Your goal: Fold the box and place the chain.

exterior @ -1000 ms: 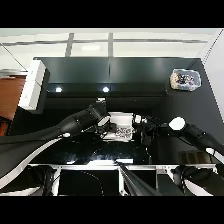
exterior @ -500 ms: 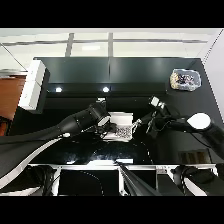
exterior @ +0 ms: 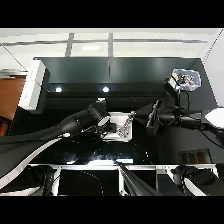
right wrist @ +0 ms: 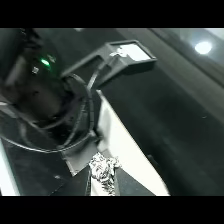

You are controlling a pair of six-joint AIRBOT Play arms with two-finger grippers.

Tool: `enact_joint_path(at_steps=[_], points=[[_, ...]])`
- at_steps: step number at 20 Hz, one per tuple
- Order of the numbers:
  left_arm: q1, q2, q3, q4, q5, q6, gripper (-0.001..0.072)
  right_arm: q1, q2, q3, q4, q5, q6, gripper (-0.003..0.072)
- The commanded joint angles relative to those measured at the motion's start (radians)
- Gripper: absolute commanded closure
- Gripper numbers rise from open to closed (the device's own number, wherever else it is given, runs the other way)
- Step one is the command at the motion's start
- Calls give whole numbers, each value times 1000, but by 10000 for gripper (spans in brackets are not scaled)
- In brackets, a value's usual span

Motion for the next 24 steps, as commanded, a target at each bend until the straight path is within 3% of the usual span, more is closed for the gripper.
enact_joint_path(at_steps=[1, 2, 4, 8, 14, 19, 20, 22, 23, 24], points=[[0, 0, 0, 3, 2, 0, 681, 51, -11, 6, -35, 2, 81, 632], [0, 0, 0, 3, 2, 0, 681, 63, -18, 6, -46, 1, 94, 551], [0, 0, 0, 3, 6, 0, 681, 72, -20, 6, -79, 6, 139, 242], [0, 0, 0, -3, 45, 0, 681, -16, -17, 6, -233, 18, 200, 229], [18, 0, 1, -95, 85, -4, 681, -196, -17, 6, -236, 152, 228, 231], [33, 0, 1, -54, 85, -7, 680, -200, -17, 6, -233, 136, 228, 231], [37, 1, 2, -53, 85, -23, 615, -200, -17, 6, -232, 137, 228, 231], [40, 11, 23, -50, 80, -28, 151, -200, -17, 6, -233, 144, 227, 230], [39, 21, 42, -40, 78, -7, 75, -200, -17, 6, -233, 145, 227, 230], [39, 36, 63, -28, 71, 51, 75, -200, -17, 6, -233, 145, 227, 230]])
